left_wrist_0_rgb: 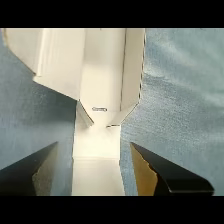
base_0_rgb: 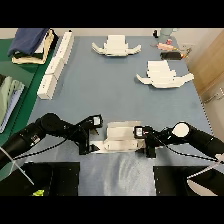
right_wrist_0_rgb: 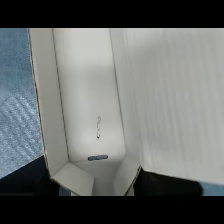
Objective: Fold the box.
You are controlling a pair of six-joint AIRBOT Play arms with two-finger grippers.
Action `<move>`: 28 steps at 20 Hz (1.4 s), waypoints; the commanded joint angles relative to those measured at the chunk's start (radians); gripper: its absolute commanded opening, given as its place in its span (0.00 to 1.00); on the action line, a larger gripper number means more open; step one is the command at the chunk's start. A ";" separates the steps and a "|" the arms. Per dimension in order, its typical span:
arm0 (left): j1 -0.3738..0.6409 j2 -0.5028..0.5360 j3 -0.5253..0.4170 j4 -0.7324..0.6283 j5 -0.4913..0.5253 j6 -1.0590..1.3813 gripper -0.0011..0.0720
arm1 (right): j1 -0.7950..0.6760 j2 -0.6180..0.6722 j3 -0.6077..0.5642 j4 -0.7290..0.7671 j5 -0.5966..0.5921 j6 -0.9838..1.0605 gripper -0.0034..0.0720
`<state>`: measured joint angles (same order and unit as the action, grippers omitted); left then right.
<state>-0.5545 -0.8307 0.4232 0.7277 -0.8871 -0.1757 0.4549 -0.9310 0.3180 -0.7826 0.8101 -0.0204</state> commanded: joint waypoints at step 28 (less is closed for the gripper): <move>-0.169 -0.219 -0.026 -0.395 0.278 0.396 0.41 | 0.000 0.000 0.000 0.001 0.000 0.000 0.77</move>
<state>-0.7181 -1.0275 0.3962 0.3588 -0.6247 0.2104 0.4549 -0.9310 0.3180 -0.7822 0.8104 -0.0196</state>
